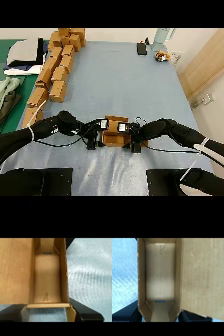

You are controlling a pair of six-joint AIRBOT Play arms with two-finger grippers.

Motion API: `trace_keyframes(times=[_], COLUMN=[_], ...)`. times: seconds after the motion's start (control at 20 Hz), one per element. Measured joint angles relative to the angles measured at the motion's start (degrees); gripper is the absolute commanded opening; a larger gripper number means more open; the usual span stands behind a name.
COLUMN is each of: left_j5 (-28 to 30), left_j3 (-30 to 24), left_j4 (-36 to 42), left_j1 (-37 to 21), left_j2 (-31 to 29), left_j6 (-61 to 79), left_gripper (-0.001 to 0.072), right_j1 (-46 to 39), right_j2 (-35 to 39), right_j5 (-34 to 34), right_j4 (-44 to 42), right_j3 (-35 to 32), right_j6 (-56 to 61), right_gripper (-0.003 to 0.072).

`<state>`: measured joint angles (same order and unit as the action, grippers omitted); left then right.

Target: Fold the box.

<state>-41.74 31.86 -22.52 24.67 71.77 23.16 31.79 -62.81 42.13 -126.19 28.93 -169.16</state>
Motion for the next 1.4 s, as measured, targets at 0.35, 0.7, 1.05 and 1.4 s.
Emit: trace_keyframes(times=[0.35, 0.7, 1.05, 1.4], left_j5=[-0.3, -0.3, 1.2, 2.5], left_j3=[0.0, 0.4, 0.9, 0.8], left_j4=[-0.2, -1.1, -2.5, -3.1], left_j1=[0.0, 0.1, 1.3, 2.0], left_j2=[0.0, 0.4, 0.7, 0.8], left_j6=[-0.2, -1.4, -3.5, -4.5], left_gripper=[0.0704, 0.0702, 0.0527, 0.0527], right_j1=[0.0, 0.0, 0.0, 0.0], right_j2=[0.0, 0.0, 0.0, 0.0], right_j5=[0.0, 0.0, 0.0, 0.0], right_j4=[0.0, 0.0, 0.0, 0.0], right_j3=[0.0, 0.0, 0.0, 0.0], right_j6=[0.0, 0.1, 0.1, 0.1], right_gripper=[0.0417, 0.0417, 0.0417, 0.0417])
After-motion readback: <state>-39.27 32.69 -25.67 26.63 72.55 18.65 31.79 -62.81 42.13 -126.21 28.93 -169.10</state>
